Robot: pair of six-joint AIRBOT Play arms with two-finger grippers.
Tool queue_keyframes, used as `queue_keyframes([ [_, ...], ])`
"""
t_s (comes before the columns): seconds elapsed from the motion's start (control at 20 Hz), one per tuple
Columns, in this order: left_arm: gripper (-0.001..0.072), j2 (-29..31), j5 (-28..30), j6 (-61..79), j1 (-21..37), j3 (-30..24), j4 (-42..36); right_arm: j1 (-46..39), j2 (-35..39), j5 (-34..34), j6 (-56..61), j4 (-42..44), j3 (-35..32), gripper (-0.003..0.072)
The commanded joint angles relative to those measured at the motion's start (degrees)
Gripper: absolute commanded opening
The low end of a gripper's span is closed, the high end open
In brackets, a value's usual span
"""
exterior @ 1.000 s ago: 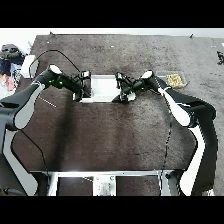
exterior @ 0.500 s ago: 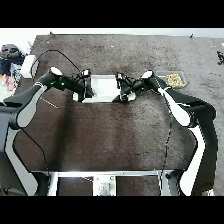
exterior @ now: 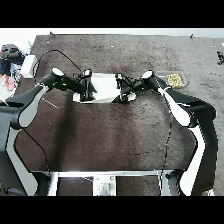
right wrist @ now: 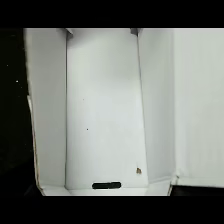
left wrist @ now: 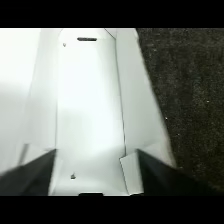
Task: Fold the box and place the chain.
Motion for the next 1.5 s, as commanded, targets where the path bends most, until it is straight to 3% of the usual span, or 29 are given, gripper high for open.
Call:
queue_keyframes([
  [0.0,0.0687,-0.04,1.64,-0.37,-0.02,0.00,0.13,0.04,-0.04,0.00,0.09,0.13,0.02,0.0358],
  [0.1,0.0685,-0.04,1.62,-0.26,-0.02,0.00,0.15,0.04,-0.04,0.00,0.09,0.13,0.02,0.0358],
  [0.35,0.0211,0.02,1.42,-0.28,0.15,0.00,4.57,0.04,-0.04,-0.02,0.07,0.13,0.02,0.0358],
  [0.5,0.0116,0.13,1.09,-0.70,0.96,0.00,4.92,0.04,-0.04,0.00,0.09,0.13,0.02,0.0358],
  [0.55,0.0012,0.31,0.57,-1.53,1.31,0.02,4.81,0.04,-0.04,0.00,0.09,0.13,0.02,0.0358],
  [0.85,0.0005,2.05,-0.31,-8.37,3.58,0.15,4.13,0.04,-0.04,0.02,0.09,0.15,0.02,0.0358],
  [1.0,0.0005,7.37,3.80,-13.44,5.27,0.04,4.31,0.04,-0.04,0.00,0.09,0.13,0.02,0.0358],
  [1.2,0.0005,15.32,5.09,-27.69,9.09,-0.68,4.59,0.04,-0.04,0.00,0.09,0.13,0.02,0.0358],
  [1.45,0.0005,28.06,18.80,-44.65,13.62,-15.93,4.55,0.04,-0.04,0.00,0.09,0.15,0.02,0.0358],
])
